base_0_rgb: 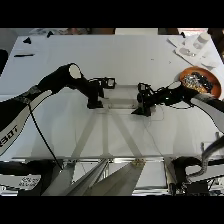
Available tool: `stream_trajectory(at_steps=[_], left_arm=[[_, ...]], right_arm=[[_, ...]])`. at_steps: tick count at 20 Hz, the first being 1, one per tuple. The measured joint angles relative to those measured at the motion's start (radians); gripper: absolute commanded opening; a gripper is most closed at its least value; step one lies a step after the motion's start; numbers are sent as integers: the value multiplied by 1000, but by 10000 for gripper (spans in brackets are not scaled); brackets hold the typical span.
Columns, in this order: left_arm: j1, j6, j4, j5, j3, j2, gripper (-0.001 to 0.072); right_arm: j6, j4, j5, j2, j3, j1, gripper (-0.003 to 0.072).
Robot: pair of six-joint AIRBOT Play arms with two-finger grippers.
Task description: Fold the box and place the chain.
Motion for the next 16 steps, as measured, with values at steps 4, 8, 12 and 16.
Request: stream_trajectory(at_steps=[4, 8, 12, 16], left_arm=[[0, 16, -45, -34, -7, -27, 505], [1, 20, -65, -59, -9, -40, 505], [6, 53, -67, -69, -10, -43, 506], [25, 89, -57, -76, -10, -43, 505]], right_arm=[[-2, 0, 1, 0, 0, 0, 516], [-2, -2, 2, 0, 0, 0, 516], [0, -1, 2, 0, 0, 0, 516], [1, 0, 2, 0, 0, 0, 516]])
